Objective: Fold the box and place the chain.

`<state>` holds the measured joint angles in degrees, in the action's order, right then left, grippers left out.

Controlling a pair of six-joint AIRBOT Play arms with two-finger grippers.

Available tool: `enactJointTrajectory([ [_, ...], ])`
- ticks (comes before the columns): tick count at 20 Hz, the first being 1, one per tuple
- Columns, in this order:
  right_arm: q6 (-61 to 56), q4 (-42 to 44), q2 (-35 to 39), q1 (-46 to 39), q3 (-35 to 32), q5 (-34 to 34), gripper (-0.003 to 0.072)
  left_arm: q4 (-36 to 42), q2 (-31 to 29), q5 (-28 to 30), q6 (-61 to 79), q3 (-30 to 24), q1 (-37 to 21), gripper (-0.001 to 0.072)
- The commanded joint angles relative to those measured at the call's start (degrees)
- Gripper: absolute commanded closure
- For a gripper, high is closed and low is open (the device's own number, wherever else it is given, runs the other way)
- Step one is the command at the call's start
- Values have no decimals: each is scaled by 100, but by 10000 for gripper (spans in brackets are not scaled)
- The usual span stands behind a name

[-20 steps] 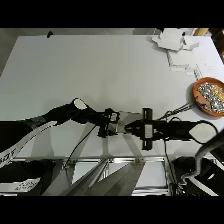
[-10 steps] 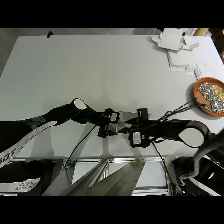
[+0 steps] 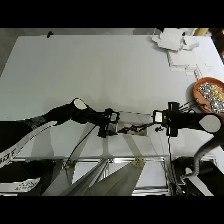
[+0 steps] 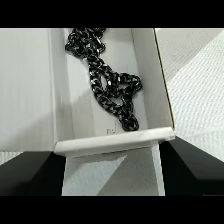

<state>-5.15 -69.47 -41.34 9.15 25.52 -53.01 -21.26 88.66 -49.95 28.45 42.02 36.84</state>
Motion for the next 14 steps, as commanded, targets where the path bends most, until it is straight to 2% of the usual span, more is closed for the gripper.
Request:
enactJointTrajectory([
  [1,577,98,-756,-402,-42,262,509,-2,-4,0,2,7,-4,437],
  [5,957,76,-1366,-402,-42,310,508,-2,-4,0,2,7,-4,437],
  [14,1322,72,-1709,-404,-42,444,484,0,-4,2,2,7,-4,437],
])
